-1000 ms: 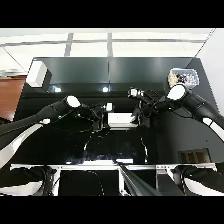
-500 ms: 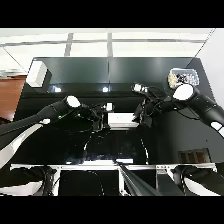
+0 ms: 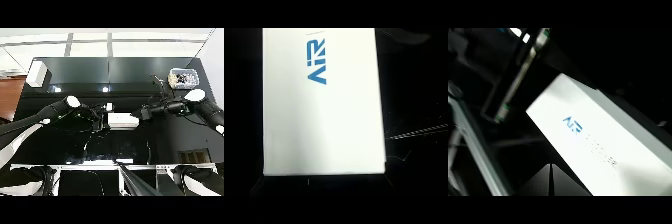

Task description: Fold the box and place the chain.

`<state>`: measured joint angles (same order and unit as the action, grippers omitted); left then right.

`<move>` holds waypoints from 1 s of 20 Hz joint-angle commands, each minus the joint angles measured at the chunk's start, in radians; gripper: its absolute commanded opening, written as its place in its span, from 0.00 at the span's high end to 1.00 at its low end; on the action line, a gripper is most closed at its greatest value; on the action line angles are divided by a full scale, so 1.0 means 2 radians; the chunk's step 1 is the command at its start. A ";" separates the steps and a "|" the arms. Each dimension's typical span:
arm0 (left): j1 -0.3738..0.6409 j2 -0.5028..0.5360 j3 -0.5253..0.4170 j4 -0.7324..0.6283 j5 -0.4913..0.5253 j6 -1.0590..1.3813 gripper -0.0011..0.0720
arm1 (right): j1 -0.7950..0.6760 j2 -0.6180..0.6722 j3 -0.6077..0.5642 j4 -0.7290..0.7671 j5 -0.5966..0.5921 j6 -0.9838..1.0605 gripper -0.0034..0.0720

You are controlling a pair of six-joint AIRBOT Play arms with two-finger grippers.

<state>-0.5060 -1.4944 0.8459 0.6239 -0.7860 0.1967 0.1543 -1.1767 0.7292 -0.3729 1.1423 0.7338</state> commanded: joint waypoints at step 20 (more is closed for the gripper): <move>0.000 0.000 0.000 0.000 0.000 0.000 0.32 | 0.061 -0.078 -0.022 -0.052 -0.119 0.166 0.94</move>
<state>-0.5060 -1.4944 0.8459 0.6243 -0.7853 0.1974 0.2756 -1.3315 0.6861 -0.4374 0.9268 1.0557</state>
